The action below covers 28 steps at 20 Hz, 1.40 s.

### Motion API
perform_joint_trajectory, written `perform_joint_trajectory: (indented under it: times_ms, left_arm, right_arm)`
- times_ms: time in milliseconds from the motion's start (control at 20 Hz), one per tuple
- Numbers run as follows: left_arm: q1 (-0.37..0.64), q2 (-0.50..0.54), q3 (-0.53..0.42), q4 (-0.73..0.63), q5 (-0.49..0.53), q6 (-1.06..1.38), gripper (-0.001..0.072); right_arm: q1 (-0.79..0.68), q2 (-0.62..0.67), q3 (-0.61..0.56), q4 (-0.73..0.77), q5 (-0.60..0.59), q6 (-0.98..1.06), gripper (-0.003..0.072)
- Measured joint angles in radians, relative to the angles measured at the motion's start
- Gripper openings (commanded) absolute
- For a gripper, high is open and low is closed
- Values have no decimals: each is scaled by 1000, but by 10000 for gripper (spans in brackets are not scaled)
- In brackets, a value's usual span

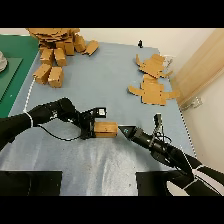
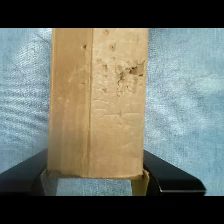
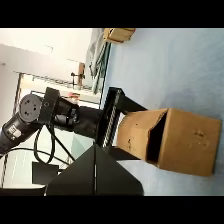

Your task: Fold the box.

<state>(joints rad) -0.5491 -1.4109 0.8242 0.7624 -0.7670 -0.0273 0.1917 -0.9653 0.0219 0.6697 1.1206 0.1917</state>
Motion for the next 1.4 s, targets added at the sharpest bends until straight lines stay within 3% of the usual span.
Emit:
perform_joint_trajectory:
  times_ms: [250, 600, 850, 1400]
  left_arm:
    - [0, 0, 0, 0, 0, 0, 480]
    - [0, 0, 0, 0, 0, 0, 480]
    - [0, 0, 0, 0, 0, 0, 480]
    - [0, 0, 0, 0, 0, 0, 480]
  right_arm:
    - [12, -1, 13, 18, -56, 3, 2]
    - [184, -1, 65, 18, -246, 47, 1]
    - [225, -1, 77, 33, -330, 51, 1]
    - [237, -1, 80, 37, -411, 46, 1]
